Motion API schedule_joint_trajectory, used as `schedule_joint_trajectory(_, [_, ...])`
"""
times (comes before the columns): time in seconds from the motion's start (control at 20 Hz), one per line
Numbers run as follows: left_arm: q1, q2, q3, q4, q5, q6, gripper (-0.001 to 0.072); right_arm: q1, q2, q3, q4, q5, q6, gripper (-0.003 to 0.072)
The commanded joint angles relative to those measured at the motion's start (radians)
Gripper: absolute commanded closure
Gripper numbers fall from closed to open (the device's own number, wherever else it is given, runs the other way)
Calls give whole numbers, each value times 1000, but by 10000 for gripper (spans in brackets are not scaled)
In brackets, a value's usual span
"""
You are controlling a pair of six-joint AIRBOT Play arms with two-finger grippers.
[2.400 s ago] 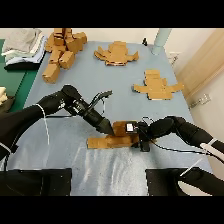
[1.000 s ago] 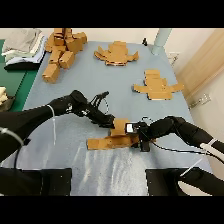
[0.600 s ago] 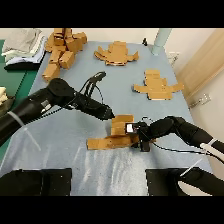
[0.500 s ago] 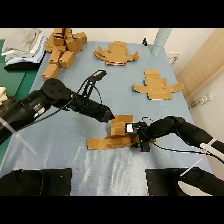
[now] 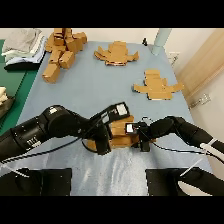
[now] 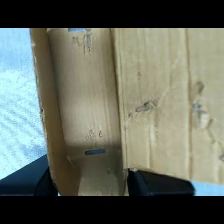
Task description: Fold the box.
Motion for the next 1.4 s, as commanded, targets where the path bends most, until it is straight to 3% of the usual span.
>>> schedule_joint_trajectory(0.0, [66,4,-96,33,25,312,693,1,0,1,0,0,0,203])
schedule_joint_trajectory(0.05, [132,3,-138,-23,24,437,512,1,0,1,-1,0,0,203])
schedule_joint_trajectory(0.1, [185,1,-176,-79,32,535,135,1,0,1,-1,0,0,202])
schedule_joint_trajectory(0.15, [233,-2,-209,-138,44,604,42,1,0,1,-1,0,0,203])
schedule_joint_trajectory(0.3, [307,-33,-261,-303,55,784,42,1,0,1,-3,0,0,203])
schedule_joint_trajectory(0.5, [308,-122,-271,-507,67,908,43,1,0,1,-3,0,0,203])
schedule_joint_trajectory(0.9, [268,-213,-271,-590,97,906,74,1,0,1,-3,0,0,203])
schedule_joint_trajectory(0.95, [265,-225,-270,-590,101,907,196,1,0,1,-3,0,0,202])
schedule_joint_trajectory(1.0, [263,-231,-270,-590,101,907,259,1,0,1,-3,0,0,202])
schedule_joint_trajectory(1.3, [258,-246,-270,-642,134,953,262,1,0,1,-4,0,0,203])
schedule_joint_trajectory(1.35, [258,-253,-270,-665,138,974,341,1,0,1,-3,0,0,203])
